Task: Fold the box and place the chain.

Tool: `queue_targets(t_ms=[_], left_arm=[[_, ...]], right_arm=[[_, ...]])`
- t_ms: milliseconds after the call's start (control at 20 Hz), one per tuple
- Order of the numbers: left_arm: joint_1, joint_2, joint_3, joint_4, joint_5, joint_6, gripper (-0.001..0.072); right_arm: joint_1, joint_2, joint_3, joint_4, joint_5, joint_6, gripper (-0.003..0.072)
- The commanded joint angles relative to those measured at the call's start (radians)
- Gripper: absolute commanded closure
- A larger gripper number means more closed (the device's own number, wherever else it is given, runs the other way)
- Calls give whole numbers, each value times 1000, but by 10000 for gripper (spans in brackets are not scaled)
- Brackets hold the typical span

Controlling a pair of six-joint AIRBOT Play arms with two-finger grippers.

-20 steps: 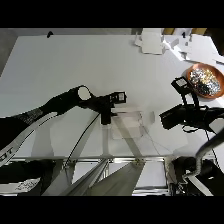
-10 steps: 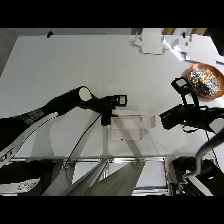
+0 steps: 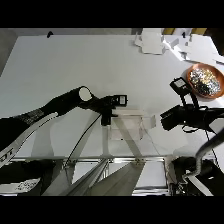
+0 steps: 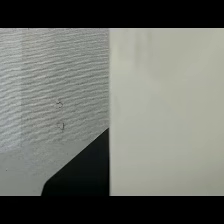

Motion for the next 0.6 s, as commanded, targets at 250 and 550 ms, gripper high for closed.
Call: queue_targets(t_ms=[250, 550], left_arm=[[0, 0, 1, 0, -2, 0, 696], [0, 0, 1, 0, -3, 0, 696]], right_arm=[[33, 1, -34, 264, 100, -363, 676], [372, -12, -146, 197, -118, -489, 674]])
